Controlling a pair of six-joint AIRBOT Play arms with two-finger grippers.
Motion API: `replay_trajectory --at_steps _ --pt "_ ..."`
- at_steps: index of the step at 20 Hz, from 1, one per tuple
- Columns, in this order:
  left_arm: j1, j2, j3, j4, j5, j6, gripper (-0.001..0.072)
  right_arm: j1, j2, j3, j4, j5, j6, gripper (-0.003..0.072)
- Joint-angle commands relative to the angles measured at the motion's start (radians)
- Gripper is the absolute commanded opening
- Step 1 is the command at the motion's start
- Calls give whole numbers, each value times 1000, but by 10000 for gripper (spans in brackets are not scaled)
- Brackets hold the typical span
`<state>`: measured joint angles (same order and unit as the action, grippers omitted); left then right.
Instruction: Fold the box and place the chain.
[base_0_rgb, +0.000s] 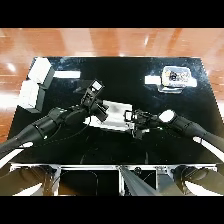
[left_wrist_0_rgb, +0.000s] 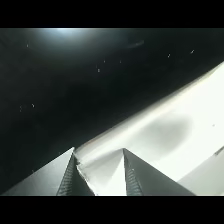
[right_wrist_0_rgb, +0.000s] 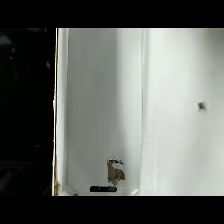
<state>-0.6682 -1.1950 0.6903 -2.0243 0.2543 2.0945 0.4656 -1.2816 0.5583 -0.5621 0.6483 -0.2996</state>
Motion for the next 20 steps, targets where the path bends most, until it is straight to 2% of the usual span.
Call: replay_trajectory --at_steps 1,7,10,12,16,20 --pt "-1 -55 0 0 5 -21 426 2 0 0 0 -1 0 514" --pt "2 -60 1 2 12 -20 427 17 -3 0 -33 -2 8 514" --pt "16 -3 1 60 80 -20 426 17 -3 0 -33 -2 8 514" --pt "37 59 0 138 171 -21 427 17 -3 0 -33 -2 8 514" --pt "99 188 0 282 437 -31 427 17 -3 0 -33 -2 8 515" --pt "165 273 -13 338 618 -31 427 17 -3 0 -33 -2 8 515"
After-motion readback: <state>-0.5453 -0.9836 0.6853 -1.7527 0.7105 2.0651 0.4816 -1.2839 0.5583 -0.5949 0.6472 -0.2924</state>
